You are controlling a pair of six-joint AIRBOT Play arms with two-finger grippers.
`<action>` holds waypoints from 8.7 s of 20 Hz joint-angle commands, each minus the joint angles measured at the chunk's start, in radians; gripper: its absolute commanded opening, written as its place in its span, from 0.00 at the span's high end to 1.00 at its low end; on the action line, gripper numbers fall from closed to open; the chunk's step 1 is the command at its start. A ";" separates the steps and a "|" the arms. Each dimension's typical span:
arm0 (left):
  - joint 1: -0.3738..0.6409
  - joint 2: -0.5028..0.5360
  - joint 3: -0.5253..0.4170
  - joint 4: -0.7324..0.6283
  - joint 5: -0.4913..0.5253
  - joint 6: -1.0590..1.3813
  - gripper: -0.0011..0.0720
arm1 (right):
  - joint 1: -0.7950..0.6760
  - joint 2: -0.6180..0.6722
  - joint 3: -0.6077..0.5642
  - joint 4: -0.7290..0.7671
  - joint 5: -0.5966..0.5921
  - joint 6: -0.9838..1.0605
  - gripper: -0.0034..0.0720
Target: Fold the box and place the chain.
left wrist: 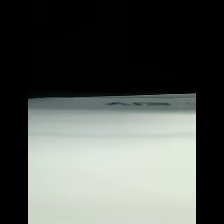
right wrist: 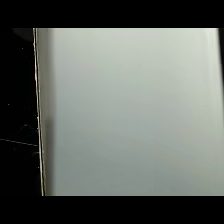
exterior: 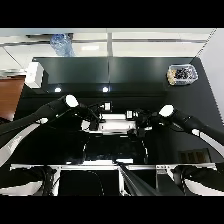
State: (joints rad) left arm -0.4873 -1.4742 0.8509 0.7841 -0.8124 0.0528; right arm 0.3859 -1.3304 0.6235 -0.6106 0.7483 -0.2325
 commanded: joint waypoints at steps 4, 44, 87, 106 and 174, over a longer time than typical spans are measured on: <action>0.003 0.011 0.048 0.004 -0.071 -0.035 0.47 | 0.001 -0.001 -0.001 -0.019 0.007 0.001 0.38; 0.115 0.158 0.107 0.005 -0.095 -0.846 0.96 | 0.002 -0.001 -0.001 -0.007 0.006 0.001 0.70; -0.021 0.158 -0.169 -0.221 0.053 -0.039 0.69 | 0.002 -0.001 -0.001 0.008 -0.026 0.045 0.70; 0.077 0.430 -0.160 -0.026 -0.076 -0.304 0.95 | 0.002 -0.001 -0.001 0.008 -0.026 0.045 0.70; -0.097 0.050 0.138 0.375 -0.216 -1.750 0.44 | 0.003 -0.001 -0.001 0.008 -0.026 0.045 0.70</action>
State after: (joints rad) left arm -0.5468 -1.4189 0.9844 1.0431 -1.0565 -1.5703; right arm 0.3878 -1.3315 0.6228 -0.6025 0.7219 -0.1875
